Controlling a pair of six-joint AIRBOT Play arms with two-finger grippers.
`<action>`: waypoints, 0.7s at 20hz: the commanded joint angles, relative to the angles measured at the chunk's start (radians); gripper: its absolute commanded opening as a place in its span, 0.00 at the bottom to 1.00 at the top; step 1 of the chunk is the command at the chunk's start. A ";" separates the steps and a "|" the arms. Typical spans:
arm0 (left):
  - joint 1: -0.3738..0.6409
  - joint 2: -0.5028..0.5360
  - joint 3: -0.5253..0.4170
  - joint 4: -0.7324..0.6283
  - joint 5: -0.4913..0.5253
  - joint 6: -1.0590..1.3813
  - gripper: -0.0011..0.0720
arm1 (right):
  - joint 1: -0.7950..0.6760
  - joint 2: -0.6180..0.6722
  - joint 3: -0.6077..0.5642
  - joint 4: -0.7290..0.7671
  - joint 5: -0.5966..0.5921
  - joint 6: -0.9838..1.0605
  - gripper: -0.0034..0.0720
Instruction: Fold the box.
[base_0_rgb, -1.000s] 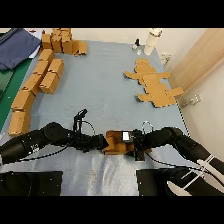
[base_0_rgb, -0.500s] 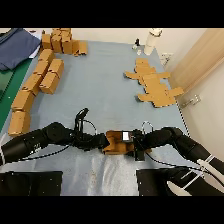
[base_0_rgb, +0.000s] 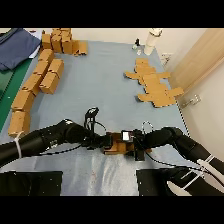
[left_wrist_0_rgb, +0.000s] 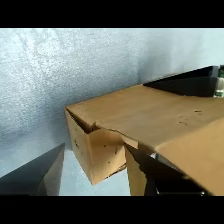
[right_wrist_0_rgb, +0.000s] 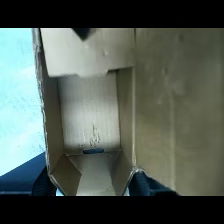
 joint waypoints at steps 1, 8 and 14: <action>-0.017 -0.059 0.084 0.193 -0.112 -0.192 0.80 | 0.000 0.000 0.000 0.000 0.000 -0.001 0.72; -0.085 -0.072 0.113 0.335 -0.165 -0.386 0.80 | 0.000 0.000 0.000 0.000 0.000 0.000 0.72; -0.151 -0.167 0.219 0.371 -0.219 -0.406 0.80 | 0.000 0.000 0.000 0.000 0.000 0.000 0.72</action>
